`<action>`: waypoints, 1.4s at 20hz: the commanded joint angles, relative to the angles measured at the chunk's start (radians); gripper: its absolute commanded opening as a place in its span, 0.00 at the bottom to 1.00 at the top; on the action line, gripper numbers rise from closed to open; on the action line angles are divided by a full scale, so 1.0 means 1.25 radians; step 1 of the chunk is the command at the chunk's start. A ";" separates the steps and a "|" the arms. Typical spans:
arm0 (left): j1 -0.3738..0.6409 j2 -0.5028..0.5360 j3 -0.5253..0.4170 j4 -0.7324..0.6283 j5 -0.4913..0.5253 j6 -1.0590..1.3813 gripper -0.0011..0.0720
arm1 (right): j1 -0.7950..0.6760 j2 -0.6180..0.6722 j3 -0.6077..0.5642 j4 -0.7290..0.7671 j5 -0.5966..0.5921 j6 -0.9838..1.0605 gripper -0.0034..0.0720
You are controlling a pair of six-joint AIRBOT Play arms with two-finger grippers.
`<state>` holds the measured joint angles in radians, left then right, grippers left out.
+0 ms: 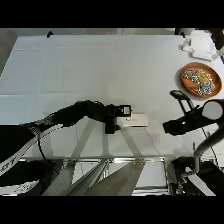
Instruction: Fold the box and place the chain.
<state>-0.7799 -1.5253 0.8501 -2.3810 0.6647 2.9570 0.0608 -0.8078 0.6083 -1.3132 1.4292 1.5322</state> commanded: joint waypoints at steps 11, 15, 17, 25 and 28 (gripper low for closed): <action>0.000 0.002 0.000 0.006 -0.005 0.000 0.03 | -0.371 -0.011 -0.001 -0.053 0.025 -0.144 0.05; 0.002 0.052 0.000 0.013 -0.011 -0.043 0.02 | -0.371 -0.011 -0.001 -0.054 0.003 -0.144 0.05; 0.020 0.097 0.000 0.015 -0.023 -0.075 0.02 | -0.371 -0.011 -0.001 -0.053 -0.009 -0.144 0.05; 0.318 0.262 0.000 0.040 0.012 -0.302 0.02 | -0.371 -0.011 -0.001 -0.054 -0.042 -0.165 0.05; 0.472 0.332 0.000 0.200 0.061 -0.429 0.02 | -0.371 -0.011 -0.001 -0.053 -0.067 -0.165 0.05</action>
